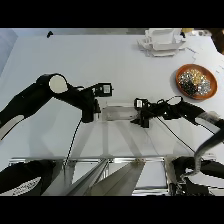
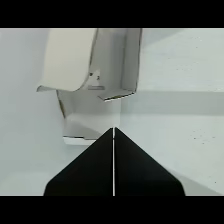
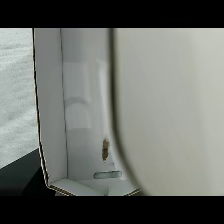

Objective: Fold the box and place the chain.

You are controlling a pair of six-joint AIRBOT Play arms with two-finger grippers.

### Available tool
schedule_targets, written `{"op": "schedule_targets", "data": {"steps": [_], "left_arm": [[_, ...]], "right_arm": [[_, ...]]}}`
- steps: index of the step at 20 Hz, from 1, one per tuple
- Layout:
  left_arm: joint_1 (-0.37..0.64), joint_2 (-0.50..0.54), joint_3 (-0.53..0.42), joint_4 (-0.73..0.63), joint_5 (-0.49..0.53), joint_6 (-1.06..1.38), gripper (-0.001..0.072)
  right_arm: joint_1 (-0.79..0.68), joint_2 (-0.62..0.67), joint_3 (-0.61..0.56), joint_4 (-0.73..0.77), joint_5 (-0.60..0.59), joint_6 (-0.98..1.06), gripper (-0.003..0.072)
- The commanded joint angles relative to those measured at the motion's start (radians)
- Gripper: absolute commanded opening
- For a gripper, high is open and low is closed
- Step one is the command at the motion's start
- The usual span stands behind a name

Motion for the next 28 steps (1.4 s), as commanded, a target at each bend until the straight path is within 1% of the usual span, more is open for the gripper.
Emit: {"op": "schedule_targets", "data": {"steps": [1, 4, 7, 9, 10, 12, 16, 21, 23, 25, 27, 28], "left_arm": [[-0.103, 0.011, 0.0, 0.002, 0.059, -0.05, 0.0002], [-0.168, -0.035, 0.0, -0.045, 0.339, -0.054, 0.0003], [-0.168, -0.111, 0.0, -0.154, 0.592, -0.087, 0.0003], [-0.156, -0.148, 0.0, -0.182, 0.737, -0.203, 0.0007], [-0.148, -0.165, 0.0, -0.19, 0.773, -0.25, 0.0006], [-0.139, -0.209, 0.0, -0.195, 0.774, -0.283, 0.0006], [-0.142, -0.284, 0.0, -0.204, 0.727, -0.326, 0.0004], [-0.142, -0.277, 0.001, -0.203, 0.666, -0.316, 0.0006], [-0.141, -0.239, 0.001, -0.183, 0.651, -0.314, 0.0006], [-0.14, -0.165, 0.001, -0.105, 0.606, -0.315, 0.0006], [-0.14, -0.072, 0.001, -0.002, 0.508, -0.321, 0.0006], [-0.14, -0.023, 0.001, 0.044, 0.443, -0.32, 0.0007]], "right_arm": [[0.001, 0.0, 0.0, 0.0, 0.0, 0.0, 0.0382], [0.001, 0.0, 0.0, 0.0, 0.0, 0.0, 0.0382], [0.001, 0.0, 0.0, 0.0, 0.0, 0.0, 0.0382], [0.001, 0.0, 0.0, 0.0, 0.0, 0.0, 0.0382], [0.001, 0.0, 0.0, 0.0, 0.001, 0.0, 0.0382], [0.001, 0.0, 0.0, 0.0, 0.0, 0.0, 0.0382], [0.001, 0.0, 0.0, 0.0, 0.0, 0.0, 0.0382], [0.001, 0.0, 0.0, 0.0, 0.0, 0.0, 0.0382], [0.001, 0.0, 0.0, 0.0, 0.0, 0.0, 0.0382], [0.001, 0.0, 0.0, 0.0, 0.0, 0.0, 0.0382], [0.001, 0.0, 0.0, 0.0, 0.0, 0.0, 0.0382], [0.001, 0.0, 0.0, 0.0, 0.0, 0.0, 0.0382]]}}
